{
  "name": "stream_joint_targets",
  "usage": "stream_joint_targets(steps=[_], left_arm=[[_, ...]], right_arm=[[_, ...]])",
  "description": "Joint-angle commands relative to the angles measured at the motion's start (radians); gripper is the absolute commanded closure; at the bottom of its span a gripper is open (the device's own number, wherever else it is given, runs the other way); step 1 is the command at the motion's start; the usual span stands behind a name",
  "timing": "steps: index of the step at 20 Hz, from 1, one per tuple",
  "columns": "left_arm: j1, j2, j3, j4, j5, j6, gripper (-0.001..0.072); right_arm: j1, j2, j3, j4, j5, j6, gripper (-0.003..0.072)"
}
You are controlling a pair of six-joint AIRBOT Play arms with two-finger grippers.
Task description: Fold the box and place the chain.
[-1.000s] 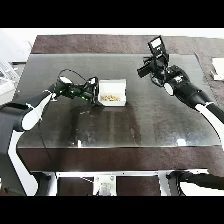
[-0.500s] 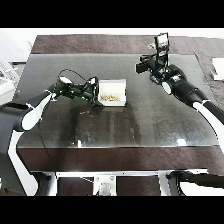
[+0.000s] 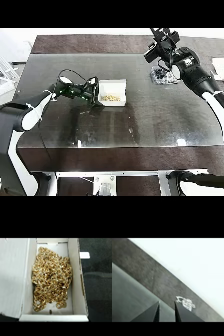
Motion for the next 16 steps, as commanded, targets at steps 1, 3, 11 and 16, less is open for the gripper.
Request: stream_joint_targets(steps=[1,3,11,16], left_arm=[[0.0,0.001,0.001,0.0,0.0,0.0,0.0223],[0.0,0.001,0.001,0.0,0.001,0.0,0.0222],[0.0,0.001,0.001,0.0,0.0,0.0,0.0222],[0.0,0.001,0.001,0.0,0.0,0.0,0.0222]], right_arm=[[-0.002,0.001,0.008,-0.002,0.208,-0.378,0.0446],[-0.006,-0.003,-0.007,-0.001,0.3,-0.579,0.0437],[-0.172,-0.022,-0.015,1.036,0.225,-0.932,0.0412],[-0.274,-0.101,-0.014,1.662,0.541,-1.17,0.0421]])
